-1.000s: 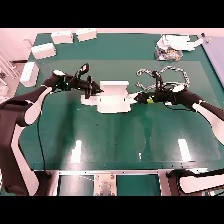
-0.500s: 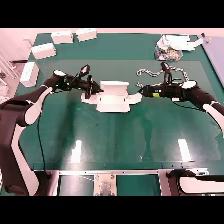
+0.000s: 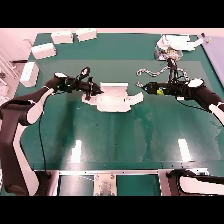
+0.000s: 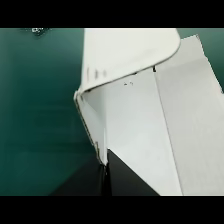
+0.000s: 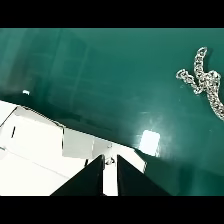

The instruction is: Fold the box and place the chain.

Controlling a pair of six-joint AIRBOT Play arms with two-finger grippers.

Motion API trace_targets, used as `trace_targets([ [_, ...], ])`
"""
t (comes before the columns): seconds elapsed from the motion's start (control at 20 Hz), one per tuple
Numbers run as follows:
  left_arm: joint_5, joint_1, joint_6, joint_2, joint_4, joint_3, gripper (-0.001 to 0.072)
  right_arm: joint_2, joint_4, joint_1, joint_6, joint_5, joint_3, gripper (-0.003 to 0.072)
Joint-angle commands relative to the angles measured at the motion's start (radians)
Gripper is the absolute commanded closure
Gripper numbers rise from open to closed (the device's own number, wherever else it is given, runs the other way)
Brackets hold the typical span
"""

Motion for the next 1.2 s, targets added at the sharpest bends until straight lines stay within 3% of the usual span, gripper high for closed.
trace_targets([
  [0.0, 0.021, 0.000, 0.005, -0.002, 0.005, 0.000, 0.0690, 0.003, 0.000, -0.002, -0.008, 0.000, 0.001, 0.0551],
  [0.5, 0.019, 0.000, 0.002, -0.003, 0.022, 0.000, 0.0689, 0.003, 0.000, -0.002, -0.053, -0.016, 0.001, 0.0570],
  [0.6, 0.021, 0.000, 0.002, -0.003, 0.022, 0.000, 0.0689, 0.003, 0.000, -0.001, -0.076, -0.020, 0.001, 0.0455],
  [0.8, 0.021, 0.000, 0.002, -0.003, 0.022, 0.000, 0.0689, 0.066, -0.010, 0.052, -0.222, -0.064, -0.012, 0.0461],
  [1.0, 0.021, 0.000, 0.002, -0.003, 0.021, 0.000, 0.0690, 0.180, -0.021, 0.109, -0.269, -0.064, -0.109, 0.0460],
  [1.05, 0.021, 0.000, 0.002, -0.003, 0.021, 0.000, 0.0690, 0.205, -0.023, 0.133, -0.329, -0.068, -0.144, 0.0470],
  [1.1, 0.021, 0.000, 0.002, -0.003, 0.021, 0.000, 0.0689, 0.229, -0.028, 0.164, -0.407, -0.068, -0.177, 0.0545],
  [1.15, 0.022, 0.000, 0.002, -0.003, 0.021, 0.000, 0.0689, 0.253, -0.030, 0.203, -0.491, -0.072, -0.211, 0.0560],
])
